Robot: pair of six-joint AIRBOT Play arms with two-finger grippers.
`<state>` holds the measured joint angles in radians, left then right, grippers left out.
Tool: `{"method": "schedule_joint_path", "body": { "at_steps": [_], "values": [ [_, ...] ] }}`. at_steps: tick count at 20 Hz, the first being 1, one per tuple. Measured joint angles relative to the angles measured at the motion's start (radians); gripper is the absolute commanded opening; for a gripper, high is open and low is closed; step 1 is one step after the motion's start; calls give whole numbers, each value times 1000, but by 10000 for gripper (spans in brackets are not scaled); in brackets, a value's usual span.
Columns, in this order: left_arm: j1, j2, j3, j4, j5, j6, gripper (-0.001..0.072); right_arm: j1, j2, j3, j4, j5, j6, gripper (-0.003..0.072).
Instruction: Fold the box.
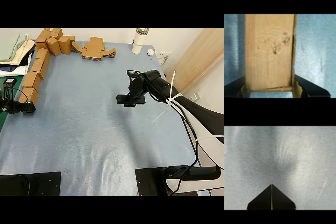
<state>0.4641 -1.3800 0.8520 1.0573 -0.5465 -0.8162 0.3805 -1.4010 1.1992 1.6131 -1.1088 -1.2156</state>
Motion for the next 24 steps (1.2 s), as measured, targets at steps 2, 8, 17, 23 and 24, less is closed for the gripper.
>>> {"method": "schedule_joint_path", "body": {
  "at_steps": [2,8,17,23,24],
  "values": [
    [0,0,2,1,-17,-6,698,0,0,0,0,0,0,5],
    [20,46,26,47,-191,-76,698,0,0,0,0,0,0,5],
    [-97,146,77,-50,-512,-151,14,0,0,0,0,0,0,5],
    [-452,151,193,-142,-500,-183,13,0,0,0,0,0,0,5],
    [-504,141,223,-146,-488,-212,14,0,0,0,0,0,0,5]
  ]
}}
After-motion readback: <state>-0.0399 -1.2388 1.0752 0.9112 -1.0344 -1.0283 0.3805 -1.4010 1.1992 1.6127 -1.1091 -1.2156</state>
